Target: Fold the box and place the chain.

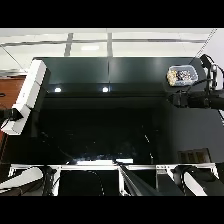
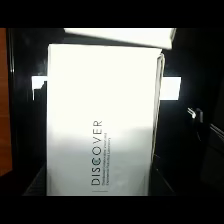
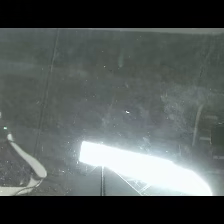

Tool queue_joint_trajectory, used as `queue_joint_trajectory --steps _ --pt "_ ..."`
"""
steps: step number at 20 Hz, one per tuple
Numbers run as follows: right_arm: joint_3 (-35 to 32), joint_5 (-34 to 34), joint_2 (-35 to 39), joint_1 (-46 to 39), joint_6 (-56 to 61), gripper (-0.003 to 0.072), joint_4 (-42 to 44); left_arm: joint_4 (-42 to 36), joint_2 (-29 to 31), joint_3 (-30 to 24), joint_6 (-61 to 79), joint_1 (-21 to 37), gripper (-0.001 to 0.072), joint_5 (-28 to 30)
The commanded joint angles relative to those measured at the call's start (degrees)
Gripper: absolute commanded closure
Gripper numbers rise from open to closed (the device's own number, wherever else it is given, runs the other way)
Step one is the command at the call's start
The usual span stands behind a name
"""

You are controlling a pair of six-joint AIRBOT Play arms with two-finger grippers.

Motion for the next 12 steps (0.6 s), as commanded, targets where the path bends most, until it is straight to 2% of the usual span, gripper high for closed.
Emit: queue_joint_trajectory --steps 1,3,5,8,9,10,11,12 --pt "-0.02 -0.09 -0.04 -0.04 0.83 0.0673 0.00 -2.16 -1.49 0.11 0.96 -2.10 -0.0004 5.40" --pt "-0.02 -0.09 -0.02 -0.02 1.11 0.0673 0.04 -0.15 -0.59 2.64 0.02 -4.48 -0.0007 5.40" --pt "-0.02 -0.39 -0.04 0.55 1.40 0.0673 0.00 -0.72 0.81 8.52 -3.91 -7.17 -0.0007 5.25" --pt "-0.22 -4.33 -0.15 3.98 1.38 0.0672 -0.11 -8.92 2.99 18.34 -13.31 -12.52 0.0003 4.98" --pt "-0.66 -6.21 -0.15 5.49 1.36 0.0672 -0.92 -11.72 3.96 20.55 -17.70 -14.64 0.0129 4.74" --pt "-1.62 -8.46 -0.15 7.13 1.20 0.0673 -2.34 -13.14 5.01 21.79 -21.24 -16.63 0.0472 3.41" --pt "-2.78 -10.27 -0.15 8.37 1.20 0.0673 -4.37 -15.39 6.47 21.88 -22.97 -18.75 0.0686 1.46" --pt "-4.42 -12.39 -0.15 9.38 1.20 0.0673 -7.30 -18.47 8.35 20.68 -23.08 -21.22 0.0686 0.17"
